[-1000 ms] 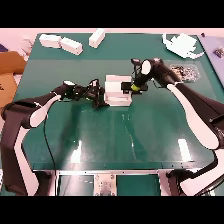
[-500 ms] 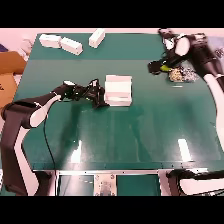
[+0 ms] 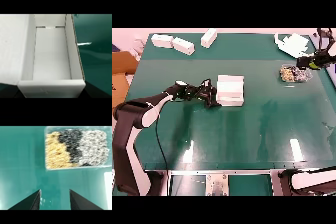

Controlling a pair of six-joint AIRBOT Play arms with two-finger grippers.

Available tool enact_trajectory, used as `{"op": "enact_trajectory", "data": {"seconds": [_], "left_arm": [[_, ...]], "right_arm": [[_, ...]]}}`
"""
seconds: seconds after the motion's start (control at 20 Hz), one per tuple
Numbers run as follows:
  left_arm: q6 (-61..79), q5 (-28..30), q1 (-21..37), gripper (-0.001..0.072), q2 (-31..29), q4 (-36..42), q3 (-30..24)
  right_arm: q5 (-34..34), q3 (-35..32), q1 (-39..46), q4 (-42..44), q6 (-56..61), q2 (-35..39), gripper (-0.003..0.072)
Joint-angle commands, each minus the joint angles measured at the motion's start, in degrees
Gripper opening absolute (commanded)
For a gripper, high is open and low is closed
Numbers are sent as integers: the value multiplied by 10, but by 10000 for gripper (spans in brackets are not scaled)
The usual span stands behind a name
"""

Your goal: Fold the box and place the chain.

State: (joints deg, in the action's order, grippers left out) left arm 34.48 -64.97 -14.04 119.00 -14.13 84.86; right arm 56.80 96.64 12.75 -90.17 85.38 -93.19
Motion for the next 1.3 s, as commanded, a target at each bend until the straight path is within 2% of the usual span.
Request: {"op": "enact_trajectory", "data": {"seconds": [0.0,0.15,0.4,0.75,0.9,1.0,1.1,1.15,1.25], "left_arm": [[0,0,0,357,0,0,0],[0,0,0,358,0,0,0],[0,0,0,357,0,0,0],[0,0,0,357,0,0,0],[0,0,0,357,0,0,0],[0,0,0,357,0,0,0],[0,0,0,357,0,0,0],[0,0,0,357,0,0,0],[0,0,0,357,0,0,0]], "right_arm": [[-76,1,34,47,-50,-48,434],[-118,13,34,47,-51,-97,435],[-131,58,31,66,-66,-159,435],[-127,68,22,82,-65,-192,419],[-127,68,14,82,-65,-204,388],[-127,68,12,82,-65,-211,282],[-127,70,12,81,-66,-211,82],[-126,73,12,81,-66,-211,18],[-105,92,11,81,-66,-210,11]]}}
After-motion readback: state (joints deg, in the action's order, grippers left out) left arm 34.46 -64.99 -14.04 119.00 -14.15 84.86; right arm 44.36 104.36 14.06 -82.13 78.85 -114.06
